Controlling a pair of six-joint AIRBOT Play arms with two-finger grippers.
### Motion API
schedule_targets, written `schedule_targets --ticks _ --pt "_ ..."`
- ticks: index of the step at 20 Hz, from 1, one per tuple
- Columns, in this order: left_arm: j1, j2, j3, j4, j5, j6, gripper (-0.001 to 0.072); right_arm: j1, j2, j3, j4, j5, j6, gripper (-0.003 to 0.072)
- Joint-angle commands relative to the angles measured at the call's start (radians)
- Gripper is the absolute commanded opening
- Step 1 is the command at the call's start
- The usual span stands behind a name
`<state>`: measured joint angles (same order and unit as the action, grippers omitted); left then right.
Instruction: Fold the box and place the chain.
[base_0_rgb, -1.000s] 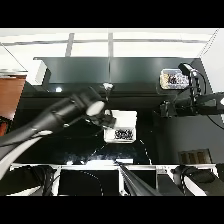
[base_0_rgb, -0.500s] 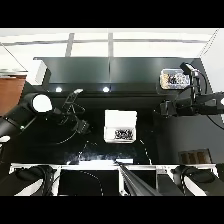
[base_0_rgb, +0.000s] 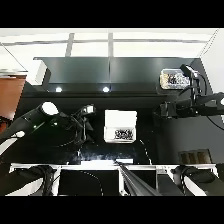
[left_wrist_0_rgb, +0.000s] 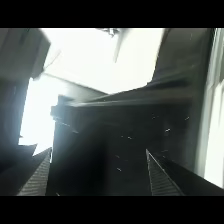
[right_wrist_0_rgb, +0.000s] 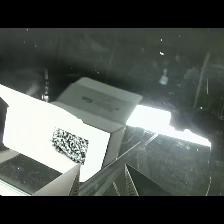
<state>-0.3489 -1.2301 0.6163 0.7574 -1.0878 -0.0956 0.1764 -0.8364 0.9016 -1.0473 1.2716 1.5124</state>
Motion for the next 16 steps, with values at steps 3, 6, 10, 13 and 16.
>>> schedule_targets --ticks 3,6,10,13,16 --pt "-0.062 -0.040 0.005 -0.102 0.132 0.343 0.0712 0.000 0.000 0.001 -0.001 0.016 0.008 0.0343" --pt "-0.106 -0.087 0.005 -0.191 0.152 0.409 0.0712 0.000 0.000 0.001 -0.001 -0.001 0.014 0.0343" --pt "-0.148 -0.100 0.010 -0.190 0.203 0.398 0.0712 0.000 0.000 0.001 0.000 0.004 0.014 0.0343" --pt "-0.148 -0.101 0.010 -0.190 0.211 0.389 0.0712 0.000 0.000 0.001 -0.001 0.003 0.014 0.0343" --pt "-0.148 -0.101 0.012 -0.201 0.258 0.352 0.0712 0.000 0.000 0.001 -0.001 0.003 0.014 0.0343"
